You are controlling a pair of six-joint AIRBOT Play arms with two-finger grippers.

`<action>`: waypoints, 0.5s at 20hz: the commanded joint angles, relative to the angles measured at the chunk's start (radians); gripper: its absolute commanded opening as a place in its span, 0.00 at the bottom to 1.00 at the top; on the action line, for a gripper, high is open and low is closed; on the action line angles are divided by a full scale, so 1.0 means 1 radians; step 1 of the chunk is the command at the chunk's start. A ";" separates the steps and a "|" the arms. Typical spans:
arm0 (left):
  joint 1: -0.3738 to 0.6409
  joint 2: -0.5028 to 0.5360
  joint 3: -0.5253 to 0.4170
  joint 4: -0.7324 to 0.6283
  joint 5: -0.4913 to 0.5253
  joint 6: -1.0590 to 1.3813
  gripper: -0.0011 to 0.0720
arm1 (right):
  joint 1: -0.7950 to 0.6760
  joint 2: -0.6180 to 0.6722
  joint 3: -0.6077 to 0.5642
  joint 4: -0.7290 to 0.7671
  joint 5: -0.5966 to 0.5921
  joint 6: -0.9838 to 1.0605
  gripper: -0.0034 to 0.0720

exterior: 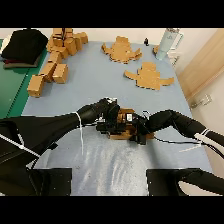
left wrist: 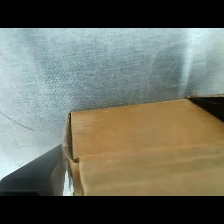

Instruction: Fold the box.

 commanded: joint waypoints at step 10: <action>-0.063 -0.007 0.104 0.210 -0.148 -0.119 0.66 | 0.000 0.000 0.000 0.000 0.000 0.000 0.75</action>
